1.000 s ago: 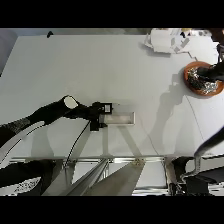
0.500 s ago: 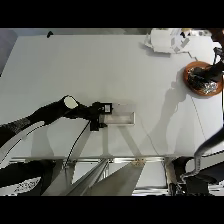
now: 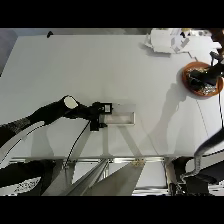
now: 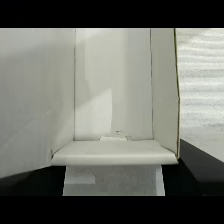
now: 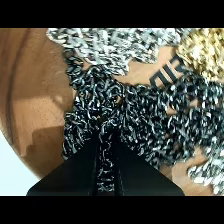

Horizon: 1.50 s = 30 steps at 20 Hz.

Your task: Fold the box and place the chain.

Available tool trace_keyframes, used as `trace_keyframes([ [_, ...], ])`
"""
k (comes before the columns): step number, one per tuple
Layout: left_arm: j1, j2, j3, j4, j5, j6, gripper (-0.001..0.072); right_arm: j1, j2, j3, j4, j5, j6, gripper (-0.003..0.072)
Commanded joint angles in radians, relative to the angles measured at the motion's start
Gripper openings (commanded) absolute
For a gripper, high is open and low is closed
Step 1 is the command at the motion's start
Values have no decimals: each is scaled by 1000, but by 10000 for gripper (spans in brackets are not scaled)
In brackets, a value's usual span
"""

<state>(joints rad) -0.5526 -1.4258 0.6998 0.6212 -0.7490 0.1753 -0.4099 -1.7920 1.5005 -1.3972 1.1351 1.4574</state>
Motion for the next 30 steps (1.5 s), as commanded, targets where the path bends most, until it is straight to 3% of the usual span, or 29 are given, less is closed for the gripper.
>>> trace_keyframes([
  [1,0,0,0,0,0,0,210,0,55,2,-12,2,-1,7],
  [5,0,0,0,0,0,0,210,0,175,2,-17,51,-56,7],
  [10,0,0,0,0,1,0,210,4,364,1,10,209,-130,7],
  [14,0,0,0,0,0,0,210,56,534,1,109,286,-142,7],
  [23,0,0,0,0,0,0,210,386,819,-31,167,426,-121,7],
  [30,0,0,0,0,0,0,210,695,977,-175,176,384,-13,7],
])
